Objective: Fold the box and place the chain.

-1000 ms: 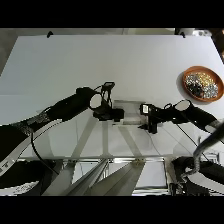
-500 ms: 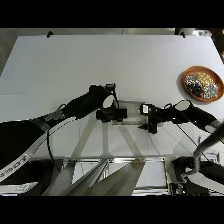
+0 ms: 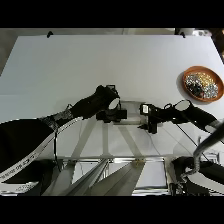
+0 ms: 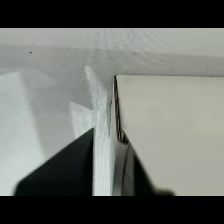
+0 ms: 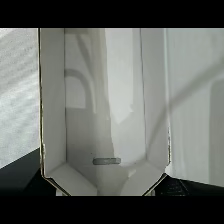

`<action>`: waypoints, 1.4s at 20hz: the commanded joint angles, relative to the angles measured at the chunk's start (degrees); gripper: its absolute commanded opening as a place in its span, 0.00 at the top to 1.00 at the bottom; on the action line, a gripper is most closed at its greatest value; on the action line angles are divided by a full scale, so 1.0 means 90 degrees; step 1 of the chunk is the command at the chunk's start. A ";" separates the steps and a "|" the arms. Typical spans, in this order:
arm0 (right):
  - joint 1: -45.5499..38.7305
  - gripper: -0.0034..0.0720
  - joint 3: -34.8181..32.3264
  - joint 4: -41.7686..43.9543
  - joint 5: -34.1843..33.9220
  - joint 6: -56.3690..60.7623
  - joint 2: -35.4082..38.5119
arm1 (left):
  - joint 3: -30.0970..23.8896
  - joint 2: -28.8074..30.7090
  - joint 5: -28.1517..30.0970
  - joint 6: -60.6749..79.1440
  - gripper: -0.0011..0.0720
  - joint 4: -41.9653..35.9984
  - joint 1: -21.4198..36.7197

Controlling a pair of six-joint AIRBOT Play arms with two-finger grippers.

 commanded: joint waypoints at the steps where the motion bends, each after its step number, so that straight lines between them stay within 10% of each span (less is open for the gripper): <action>1: 0.0000 0.34 0.0002 -0.0002 0.0002 0.0000 0.0005 | 0.0012 -0.0058 0.0053 0.0335 0.80 0.0063 0.0007; 13: 0.0000 0.34 0.0002 -0.0002 0.0002 0.0000 0.0005 | 0.0012 -0.0374 0.0148 0.0367 0.78 0.0034 -0.0053; 16: 0.0000 0.34 0.0002 -0.0002 0.0002 0.0000 0.0005 | 0.0012 -0.0374 0.0143 0.0362 0.98 0.0017 -0.0053; 24: 0.0000 0.34 0.0002 -0.0002 0.0002 0.0000 0.0005 | 0.0012 -0.0372 0.0095 0.0367 0.97 -0.0114 -0.0053; 28: 0.0000 0.34 0.0002 -0.0002 0.0002 -0.0002 0.0005 | 0.0012 -0.0372 -0.0199 0.0372 0.52 -0.0233 -0.0053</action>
